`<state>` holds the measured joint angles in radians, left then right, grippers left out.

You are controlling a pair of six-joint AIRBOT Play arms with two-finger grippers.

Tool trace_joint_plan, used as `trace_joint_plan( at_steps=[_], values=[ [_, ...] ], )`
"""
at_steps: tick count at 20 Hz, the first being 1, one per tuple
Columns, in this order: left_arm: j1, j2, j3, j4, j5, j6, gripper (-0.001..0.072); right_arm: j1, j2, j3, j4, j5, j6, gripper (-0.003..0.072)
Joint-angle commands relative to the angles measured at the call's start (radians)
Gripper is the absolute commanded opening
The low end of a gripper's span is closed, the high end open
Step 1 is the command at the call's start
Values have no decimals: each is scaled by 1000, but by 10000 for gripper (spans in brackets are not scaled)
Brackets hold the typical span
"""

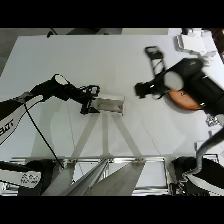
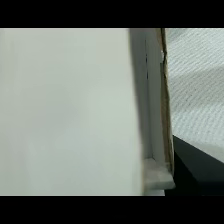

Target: Fold the box and place the chain.

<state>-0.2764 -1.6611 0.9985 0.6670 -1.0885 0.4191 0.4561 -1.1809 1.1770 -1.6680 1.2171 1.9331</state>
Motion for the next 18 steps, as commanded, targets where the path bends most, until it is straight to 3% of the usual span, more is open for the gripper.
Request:
trace_joint_plan(
  at_steps=[1,3,8,16,18],
  values=[
    [0,0,0,0,0,0,433,-264,8,0,-10,11,-145,617],
    [0,0,0,0,0,0,433,-413,-19,-1,-9,9,-193,699],
    [0,0,0,0,0,0,433,-676,-179,-1,-3,-113,-275,717],
    [0,0,0,0,0,0,433,-750,-461,-1,-10,-427,-237,717],
    [0,0,0,0,0,0,433,-750,-489,-1,-10,-441,-224,665]
  ],
)
